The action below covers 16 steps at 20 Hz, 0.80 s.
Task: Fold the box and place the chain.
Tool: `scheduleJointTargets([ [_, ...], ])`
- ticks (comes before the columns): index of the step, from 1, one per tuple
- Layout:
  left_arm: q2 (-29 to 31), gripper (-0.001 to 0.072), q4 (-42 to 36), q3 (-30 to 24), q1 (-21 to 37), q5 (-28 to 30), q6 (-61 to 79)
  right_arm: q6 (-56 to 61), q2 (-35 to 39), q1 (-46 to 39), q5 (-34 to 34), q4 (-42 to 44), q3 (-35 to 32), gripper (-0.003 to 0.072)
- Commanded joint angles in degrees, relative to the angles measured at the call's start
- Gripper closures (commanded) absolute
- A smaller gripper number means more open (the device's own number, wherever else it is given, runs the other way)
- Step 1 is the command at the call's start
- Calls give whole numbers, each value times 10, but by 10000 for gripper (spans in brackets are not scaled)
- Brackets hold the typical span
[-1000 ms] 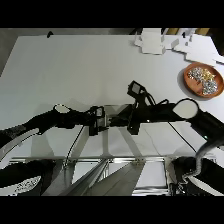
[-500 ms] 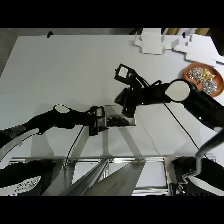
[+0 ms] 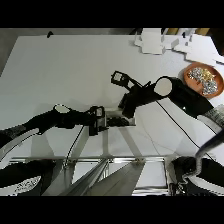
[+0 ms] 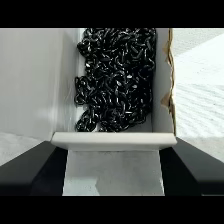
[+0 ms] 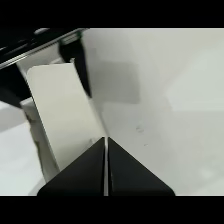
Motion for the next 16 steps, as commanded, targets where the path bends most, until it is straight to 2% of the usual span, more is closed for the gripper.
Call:
scheduleJointTargets([
  [1, 0, 438, 0, 0, 0, 0, 0, -32, 18, 11, 1, -8, -20, 594],
  [2, 0, 438, 0, 0, 0, 0, 0, -46, 28, 13, 0, -7, -31, 549],
  [5, 0, 438, 0, 0, 0, 0, 0, -87, 54, 14, -1, -7, -70, 538],
  [6, 0, 438, 0, 0, 0, 0, 0, -99, 57, 14, -1, -7, -83, 470],
  [10, 0, 438, 0, 0, 0, 0, 0, -115, 58, 24, -2, -9, -106, 443],
  [12, 0, 438, 0, 0, 0, 0, 0, -150, 59, 35, -2, -7, -107, 364],
  [16, 0, 438, 0, 0, 0, 0, 0, -185, 59, 55, -2, -8, -107, 363],
])
